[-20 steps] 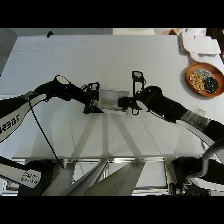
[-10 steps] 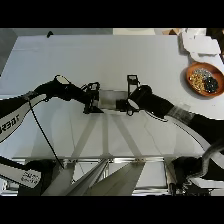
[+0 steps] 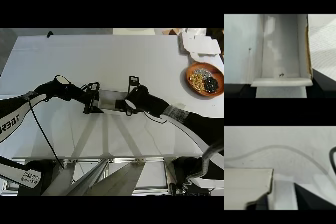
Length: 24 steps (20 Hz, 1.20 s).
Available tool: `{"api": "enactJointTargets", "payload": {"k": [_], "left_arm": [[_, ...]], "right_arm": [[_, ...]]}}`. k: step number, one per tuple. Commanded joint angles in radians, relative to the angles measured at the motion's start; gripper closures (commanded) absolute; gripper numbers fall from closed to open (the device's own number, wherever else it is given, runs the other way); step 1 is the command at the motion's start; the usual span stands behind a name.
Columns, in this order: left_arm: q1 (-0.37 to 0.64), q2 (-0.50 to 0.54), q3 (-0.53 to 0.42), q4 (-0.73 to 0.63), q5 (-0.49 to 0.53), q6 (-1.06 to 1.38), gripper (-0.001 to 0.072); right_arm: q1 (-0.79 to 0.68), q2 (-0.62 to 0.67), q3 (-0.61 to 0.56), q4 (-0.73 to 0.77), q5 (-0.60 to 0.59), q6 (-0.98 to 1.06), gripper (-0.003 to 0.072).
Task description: Fold the box and place the chain.
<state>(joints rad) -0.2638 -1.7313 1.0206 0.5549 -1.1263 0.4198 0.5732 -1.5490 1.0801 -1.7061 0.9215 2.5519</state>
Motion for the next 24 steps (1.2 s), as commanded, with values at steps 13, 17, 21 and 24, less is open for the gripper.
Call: {"api": "enactJointTargets", "payload": {"k": [13,17,21,24], "left_arm": [[0.0,0.0,0.0,-0.001,0.0,-0.001,0.0432],[0.0,0.0,0.0,-0.001,0.0,-0.001,0.0432],[0.0,0.0,0.0,-0.001,0.0,-0.001,0.0432],[0.0,0.0,0.0,-0.001,0.0,-0.001,0.0432]], "right_arm": [[-0.09,0.419,0.031,-0.089,0.338,-0.095,0.0159],[-0.252,0.524,0.031,-0.285,0.407,-0.212,0.0159],[-0.501,0.519,0.029,-0.333,0.328,-0.41,0.0159],[-0.667,0.477,0.029,-0.332,0.21,-0.481,0.0158]]}}
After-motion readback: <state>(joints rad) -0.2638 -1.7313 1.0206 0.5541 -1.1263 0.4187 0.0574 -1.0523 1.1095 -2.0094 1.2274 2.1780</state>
